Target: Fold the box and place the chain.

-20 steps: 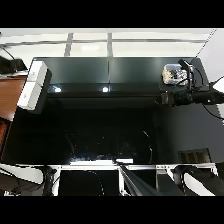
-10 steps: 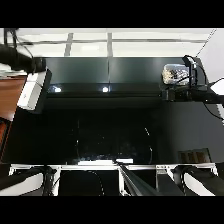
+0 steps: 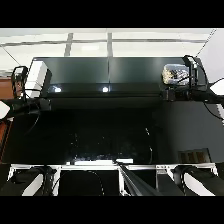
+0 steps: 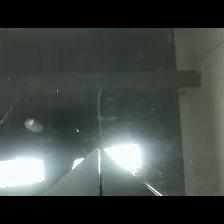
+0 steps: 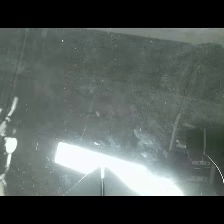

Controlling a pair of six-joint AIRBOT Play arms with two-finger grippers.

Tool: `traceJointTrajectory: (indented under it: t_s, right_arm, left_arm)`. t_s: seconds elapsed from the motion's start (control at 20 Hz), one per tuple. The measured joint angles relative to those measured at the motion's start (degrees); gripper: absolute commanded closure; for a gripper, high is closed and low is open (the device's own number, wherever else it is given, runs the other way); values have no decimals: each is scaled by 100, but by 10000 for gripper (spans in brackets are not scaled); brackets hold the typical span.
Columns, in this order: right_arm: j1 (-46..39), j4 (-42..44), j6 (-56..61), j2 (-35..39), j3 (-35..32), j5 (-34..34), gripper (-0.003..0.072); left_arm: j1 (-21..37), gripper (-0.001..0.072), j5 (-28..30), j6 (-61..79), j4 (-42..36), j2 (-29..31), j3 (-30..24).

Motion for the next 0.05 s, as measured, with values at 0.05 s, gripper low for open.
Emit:
traceJointTrajectory:
  t_s: [0.05]
  right_arm:
    - [0,0,-2,0,0,-2,667]
  left_arm:
    - [-2,685,42,0,-2,52,-63]
